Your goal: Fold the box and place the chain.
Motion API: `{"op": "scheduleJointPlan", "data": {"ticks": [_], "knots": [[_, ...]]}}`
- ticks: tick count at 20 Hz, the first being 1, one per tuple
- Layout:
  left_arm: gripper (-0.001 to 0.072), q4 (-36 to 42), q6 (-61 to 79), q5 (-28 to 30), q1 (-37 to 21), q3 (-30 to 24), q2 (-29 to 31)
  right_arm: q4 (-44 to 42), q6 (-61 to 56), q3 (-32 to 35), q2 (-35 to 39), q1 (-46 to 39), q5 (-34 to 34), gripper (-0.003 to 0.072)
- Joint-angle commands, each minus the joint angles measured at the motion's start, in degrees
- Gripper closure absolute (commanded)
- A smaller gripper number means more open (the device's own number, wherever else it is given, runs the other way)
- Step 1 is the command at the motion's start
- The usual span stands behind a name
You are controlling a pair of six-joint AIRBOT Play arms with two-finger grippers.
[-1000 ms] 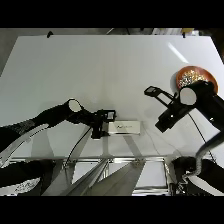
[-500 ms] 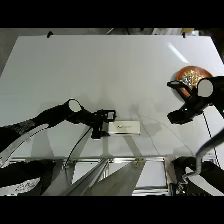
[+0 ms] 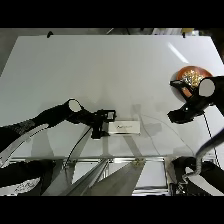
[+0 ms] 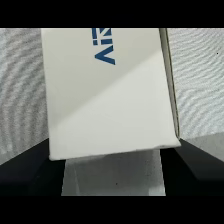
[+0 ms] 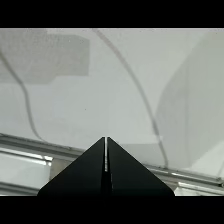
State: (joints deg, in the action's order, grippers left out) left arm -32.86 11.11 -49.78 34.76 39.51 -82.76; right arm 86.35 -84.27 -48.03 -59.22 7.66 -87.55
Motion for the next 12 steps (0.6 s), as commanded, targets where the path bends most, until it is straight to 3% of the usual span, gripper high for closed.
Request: {"op": "scheduleJointPlan", "data": {"ticks": [1, 6, 12], "knots": [[0.0396, 0.31, 0.07, 0.24, -0.02, 0.04, 0.04, -0.02, -0.17, -0.07, 0.07, -0.04, -0.02, 0.0670], [0.0393, 0.72, -8.31, -1.03, -2.84, 0.04, 3.54, -0.02, -0.17, -0.07, 0.07, -0.04, -0.04, 0.0670], [0.0394, -2.36, -22.77, -2.69, -22.56, 0.04, 19.23, -0.02, -0.17, -0.07, 0.07, -0.04, -0.04, 0.0670]]}}
